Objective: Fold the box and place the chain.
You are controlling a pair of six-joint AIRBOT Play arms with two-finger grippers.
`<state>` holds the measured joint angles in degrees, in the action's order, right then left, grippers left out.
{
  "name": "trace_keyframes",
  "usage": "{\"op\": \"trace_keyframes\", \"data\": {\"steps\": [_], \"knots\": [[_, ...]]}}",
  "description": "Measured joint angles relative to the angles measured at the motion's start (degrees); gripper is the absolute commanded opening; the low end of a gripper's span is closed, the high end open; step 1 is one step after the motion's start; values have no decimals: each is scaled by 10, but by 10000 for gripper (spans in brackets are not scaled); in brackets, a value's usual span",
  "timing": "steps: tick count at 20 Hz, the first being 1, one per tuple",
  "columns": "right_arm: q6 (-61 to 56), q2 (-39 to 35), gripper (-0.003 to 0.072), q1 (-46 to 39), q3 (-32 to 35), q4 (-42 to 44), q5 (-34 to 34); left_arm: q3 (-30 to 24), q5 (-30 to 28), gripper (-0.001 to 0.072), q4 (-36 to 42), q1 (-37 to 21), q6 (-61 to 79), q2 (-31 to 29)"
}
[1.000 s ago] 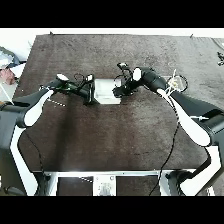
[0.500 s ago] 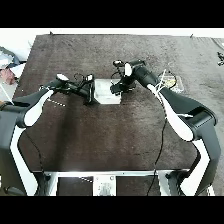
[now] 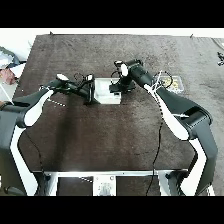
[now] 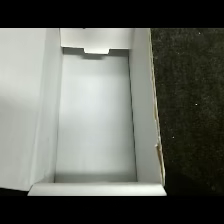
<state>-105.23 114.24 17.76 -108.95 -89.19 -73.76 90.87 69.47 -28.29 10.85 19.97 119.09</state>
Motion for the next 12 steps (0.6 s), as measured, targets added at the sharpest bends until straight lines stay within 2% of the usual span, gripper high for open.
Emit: {"op": "trace_keyframes", "data": {"steps": [9, 11, 12], "knots": [[-37, 15, 284, 4, 0, 4, -4, 0, 0, 464, 0, 0, 0, 0], [-40, 18, 213, 4, 0, 5, -3, 0, 0, 464, 1, 0, 0, 0], [-43, 20, 213, 4, 0, 5, -3, 0, 0, 464, 1, 0, 0, 0]]}}
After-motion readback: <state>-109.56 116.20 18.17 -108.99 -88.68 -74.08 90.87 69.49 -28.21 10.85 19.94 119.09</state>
